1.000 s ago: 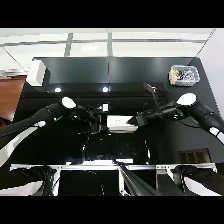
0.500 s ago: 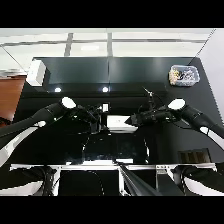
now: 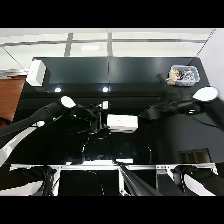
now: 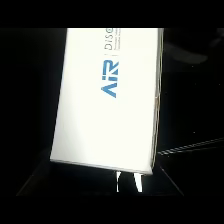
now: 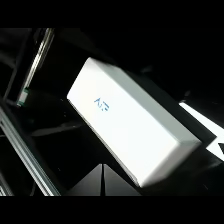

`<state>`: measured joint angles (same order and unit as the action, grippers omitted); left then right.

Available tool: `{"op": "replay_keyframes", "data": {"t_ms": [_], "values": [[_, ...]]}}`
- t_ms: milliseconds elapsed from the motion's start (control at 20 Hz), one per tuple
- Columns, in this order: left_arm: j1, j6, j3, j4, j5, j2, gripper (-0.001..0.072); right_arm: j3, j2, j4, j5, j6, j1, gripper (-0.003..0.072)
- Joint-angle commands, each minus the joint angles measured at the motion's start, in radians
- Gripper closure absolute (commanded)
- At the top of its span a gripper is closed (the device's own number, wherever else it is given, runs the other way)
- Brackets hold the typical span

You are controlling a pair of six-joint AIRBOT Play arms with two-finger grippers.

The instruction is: Fold the box and place the chain.

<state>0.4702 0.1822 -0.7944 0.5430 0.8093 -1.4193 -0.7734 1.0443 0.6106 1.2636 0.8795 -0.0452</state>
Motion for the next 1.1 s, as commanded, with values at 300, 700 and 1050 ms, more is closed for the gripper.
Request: {"op": "replay_keyframes", "data": {"t_ms": [300, 700, 1050], "values": [[0.092, -0.077, -0.092, 0.004, 0.043, 0.129, 0.0002, -0.017, -0.161, 0.164, 0.056, 0.045, 0.232, 0.0670], [0.188, -0.177, -0.309, 0.019, 0.068, -0.134, 0.0002, -0.017, -0.161, 0.170, 0.012, 0.043, 0.232, 0.0670], [0.188, -0.332, -0.326, 0.166, 0.118, -0.153, 0.0003, -0.017, -0.161, 0.199, -0.036, 0.044, 0.232, 0.0670]]}}
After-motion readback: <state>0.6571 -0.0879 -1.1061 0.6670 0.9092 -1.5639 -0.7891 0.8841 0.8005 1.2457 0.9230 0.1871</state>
